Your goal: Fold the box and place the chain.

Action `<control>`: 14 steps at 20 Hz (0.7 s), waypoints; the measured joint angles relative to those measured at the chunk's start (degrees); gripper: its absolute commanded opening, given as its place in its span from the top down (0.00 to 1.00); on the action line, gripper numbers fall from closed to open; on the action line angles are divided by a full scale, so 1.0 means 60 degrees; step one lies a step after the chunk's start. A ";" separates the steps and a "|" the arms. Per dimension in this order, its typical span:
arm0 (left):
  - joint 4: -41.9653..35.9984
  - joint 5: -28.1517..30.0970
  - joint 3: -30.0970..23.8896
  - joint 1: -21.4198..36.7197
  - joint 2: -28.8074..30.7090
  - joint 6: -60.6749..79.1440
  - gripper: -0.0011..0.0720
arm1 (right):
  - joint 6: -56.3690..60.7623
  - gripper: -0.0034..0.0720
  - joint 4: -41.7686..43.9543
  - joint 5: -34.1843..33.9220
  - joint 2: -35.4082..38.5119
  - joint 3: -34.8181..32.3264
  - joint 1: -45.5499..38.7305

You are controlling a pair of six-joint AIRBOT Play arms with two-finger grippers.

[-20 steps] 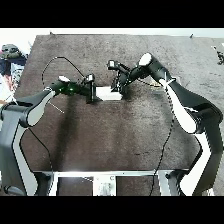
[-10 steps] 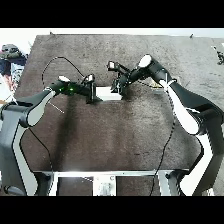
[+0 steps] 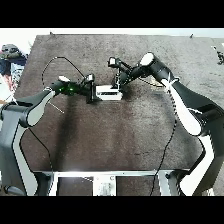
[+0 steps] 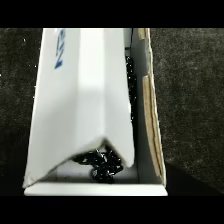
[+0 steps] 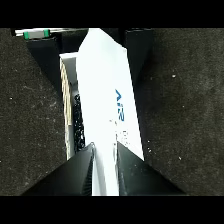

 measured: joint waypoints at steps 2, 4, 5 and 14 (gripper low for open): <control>0.0000 0.0000 0.0000 0.0004 0.0000 0.0000 0.76 | -0.0004 0.74 -0.0029 0.0066 -0.0058 -0.0015 0.0007; 0.0000 -0.0004 0.0000 0.0004 0.0000 0.0004 0.76 | 0.0000 0.74 -0.0066 0.0171 -0.0095 -0.0051 0.0015; 0.0004 -0.0004 0.0000 0.0004 0.0000 0.0007 0.76 | -0.0004 0.74 -0.0124 0.0204 -0.0106 -0.0091 0.0025; 0.0015 -0.0011 0.0000 0.0000 0.0000 0.0022 0.76 | 0.0004 0.62 -0.0335 0.0572 -0.0120 -0.0474 0.0007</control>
